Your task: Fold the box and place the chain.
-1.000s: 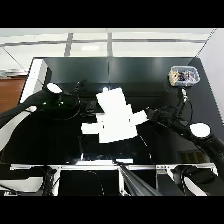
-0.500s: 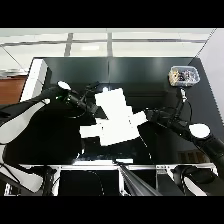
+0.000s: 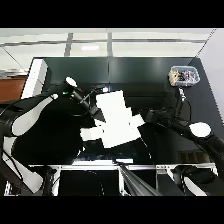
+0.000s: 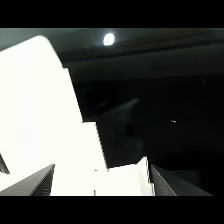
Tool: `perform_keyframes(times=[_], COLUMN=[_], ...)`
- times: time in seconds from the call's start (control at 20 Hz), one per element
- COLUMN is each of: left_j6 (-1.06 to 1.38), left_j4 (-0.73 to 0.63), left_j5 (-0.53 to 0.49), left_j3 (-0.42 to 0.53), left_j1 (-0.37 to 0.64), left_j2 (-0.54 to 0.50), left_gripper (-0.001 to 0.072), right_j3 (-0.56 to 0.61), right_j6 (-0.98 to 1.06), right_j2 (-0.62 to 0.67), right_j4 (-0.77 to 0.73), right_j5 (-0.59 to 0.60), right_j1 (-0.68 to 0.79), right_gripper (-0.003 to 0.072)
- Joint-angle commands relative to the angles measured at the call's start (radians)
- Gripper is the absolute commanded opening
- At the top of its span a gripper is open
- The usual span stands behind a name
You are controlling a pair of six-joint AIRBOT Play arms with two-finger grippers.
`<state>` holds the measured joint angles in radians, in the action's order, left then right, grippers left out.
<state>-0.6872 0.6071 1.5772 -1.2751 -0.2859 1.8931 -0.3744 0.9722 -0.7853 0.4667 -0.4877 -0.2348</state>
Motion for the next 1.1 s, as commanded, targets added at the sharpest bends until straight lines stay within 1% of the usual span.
perform_keyframes(times=[0.0, 0.05, 0.1, 0.15, 0.2, 0.25, 0.3, 0.35, 0.4, 0.45, 0.5, 0.55, 0.6, 0.65, 0.75, 0.85, 0.9, 1.05], left_j6=[-0.010, -0.023, -0.015, 0.008, 0.027, 0.027, 0.053, 0.122, 0.220, 0.335, 0.468, 0.581, 0.690, 0.761, 0.765, 0.760, 0.758, 0.758], left_j4=[0.015, 0.014, 0.014, 0.015, 0.018, 0.010, -0.005, -0.006, -0.002, 0.006, 0.023, 0.034, 0.058, 0.084, 0.125, 0.160, 0.163, 0.163], left_j5=[0.002, 0.000, -0.018, -0.066, -0.134, -0.238, -0.362, -0.459, -0.529, -0.544, -0.527, -0.527, -0.554, -0.606, -0.723, -0.793, -0.800, -0.798], left_j3=[-0.009, -0.002, 0.020, 0.064, 0.125, 0.195, 0.269, 0.323, 0.363, 0.378, 0.377, 0.377, 0.377, 0.377, 0.377, 0.377, 0.377, 0.377], left_j1=[-0.003, -0.007, -0.015, -0.029, -0.045, -0.057, -0.070, -0.080, -0.092, -0.102, -0.113, -0.125, -0.145, -0.169, -0.211, -0.233, -0.234, -0.233], left_j2=[-0.006, -0.021, -0.052, -0.102, -0.165, -0.235, -0.310, -0.370, -0.419, -0.442, -0.446, -0.445, -0.443, -0.443, -0.443, -0.439, -0.434, -0.412], left_gripper=[0.0024, 0.0023, 0.0023, 0.0023, 0.0023, 0.0024, 0.0025, 0.0026, 0.0026, 0.0026, 0.0026, 0.0026, 0.0025, 0.0025, 0.0026, 0.0026, 0.0026, 0.0027], right_j3=[-0.120, -0.171, -0.212, -0.236, -0.248, -0.250, -0.249, -0.249, -0.249, -0.248, -0.246, -0.239, -0.228, -0.212, -0.181, -0.145, -0.135, -0.125], right_j6=[-0.031, -0.036, -0.051, -0.054, -0.053, -0.050, -0.005, 0.032, 0.033, 0.013, -0.074, -0.206, -0.316, -0.414, -0.597, -0.766, -0.814, -0.862], right_j2=[0.001, 0.001, 0.001, 0.002, 0.002, 0.002, 0.001, 0.001, 0.001, -0.001, -0.001, -0.001, -0.001, -0.003, -0.006, -0.011, -0.019, -0.069], right_j4=[0.341, 0.455, 0.563, 0.642, 0.703, 0.728, 0.739, 0.727, 0.697, 0.680, 0.671, 0.657, 0.639, 0.614, 0.551, 0.478, 0.457, 0.403], right_j5=[-0.316, -0.417, -0.488, -0.516, -0.519, -0.515, -0.515, -0.495, -0.475, -0.459, -0.442, -0.431, -0.418, -0.407, -0.390, -0.373, -0.377, -0.383], right_j1=[0.064, 0.077, 0.080, 0.081, 0.081, 0.081, 0.081, 0.080, 0.077, 0.072, 0.062, 0.047, 0.032, 0.017, -0.004, -0.018, -0.020, -0.029], right_gripper=[0.0700, 0.0699, 0.0700, 0.0699, 0.0700, 0.0699, 0.0699, 0.0699, 0.0699, 0.0699, 0.0699, 0.0699, 0.0699, 0.0699, 0.0699, 0.0699, 0.0699, 0.0698])
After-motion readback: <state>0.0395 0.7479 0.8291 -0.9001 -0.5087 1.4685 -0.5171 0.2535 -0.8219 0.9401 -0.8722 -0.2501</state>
